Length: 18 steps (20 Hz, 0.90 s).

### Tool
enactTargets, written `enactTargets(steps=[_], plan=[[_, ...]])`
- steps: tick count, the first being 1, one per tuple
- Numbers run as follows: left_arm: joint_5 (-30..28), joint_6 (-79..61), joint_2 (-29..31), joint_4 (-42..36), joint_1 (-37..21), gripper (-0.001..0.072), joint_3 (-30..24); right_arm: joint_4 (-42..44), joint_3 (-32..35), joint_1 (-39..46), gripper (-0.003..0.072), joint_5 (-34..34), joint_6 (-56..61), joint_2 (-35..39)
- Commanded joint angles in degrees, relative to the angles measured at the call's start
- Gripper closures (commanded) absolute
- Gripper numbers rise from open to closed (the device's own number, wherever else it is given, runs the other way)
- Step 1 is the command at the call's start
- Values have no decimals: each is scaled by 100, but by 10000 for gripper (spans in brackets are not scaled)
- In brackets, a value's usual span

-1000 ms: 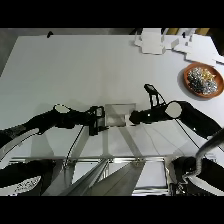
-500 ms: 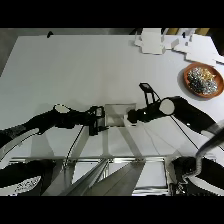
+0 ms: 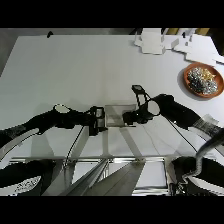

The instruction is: Fold the box and place the chain.

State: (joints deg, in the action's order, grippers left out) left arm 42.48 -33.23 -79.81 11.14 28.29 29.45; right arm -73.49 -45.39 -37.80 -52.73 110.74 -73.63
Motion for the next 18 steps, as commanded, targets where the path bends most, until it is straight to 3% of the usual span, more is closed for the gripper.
enactTargets(steps=[1,8,12,14,15,16,18], plan=[[-26,13,2,-15,0,438,4,-426,-57,-205,286,63,505,-107],[-26,13,2,-15,0,438,4,-479,-232,-363,362,-122,649,-627],[-26,13,2,-13,0,438,4,-494,-234,-391,513,-20,669,-627],[-26,13,2,-13,2,438,4,-503,-234,-391,528,-20,669,-627],[-26,15,2,-17,0,438,4,-520,-234,-391,623,-20,669,-627],[-26,13,2,-13,0,438,4,-522,-234,-391,673,-20,667,-627],[-26,13,2,-15,0,438,4,-540,-234,-391,672,-22,664,-625]])
